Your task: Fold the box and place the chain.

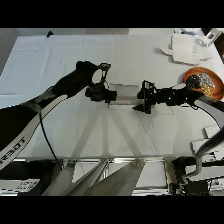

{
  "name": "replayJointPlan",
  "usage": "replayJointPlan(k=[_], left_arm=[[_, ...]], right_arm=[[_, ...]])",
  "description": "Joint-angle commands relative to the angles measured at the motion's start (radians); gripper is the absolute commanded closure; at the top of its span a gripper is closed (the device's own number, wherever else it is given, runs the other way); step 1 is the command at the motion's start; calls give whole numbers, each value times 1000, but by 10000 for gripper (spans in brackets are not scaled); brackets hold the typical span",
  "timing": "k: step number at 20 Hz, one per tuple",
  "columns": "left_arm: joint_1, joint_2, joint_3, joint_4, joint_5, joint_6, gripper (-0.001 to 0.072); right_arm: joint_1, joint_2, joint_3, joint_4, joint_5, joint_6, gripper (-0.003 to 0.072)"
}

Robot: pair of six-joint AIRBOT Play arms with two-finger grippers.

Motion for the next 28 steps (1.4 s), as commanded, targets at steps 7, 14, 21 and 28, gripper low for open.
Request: replayJointPlan(k=[7, 14, 21, 28], left_arm=[[218, 143, -21, -229, -95, 785, 296], [438, 116, -252, -659, 187, 1726, 196], [439, -85, -303, -822, 157, 2243, 14], [445, -169, -303, -1058, 68, 2580, 13]], right_arm=[[0, 1, 0, 2, 5, 0, 170], [0, 1, 1, 2, 5, 0, 170], [0, 1, 0, 2, 5, 0, 170], [0, 1, 0, 2, 5, 0, 170]])
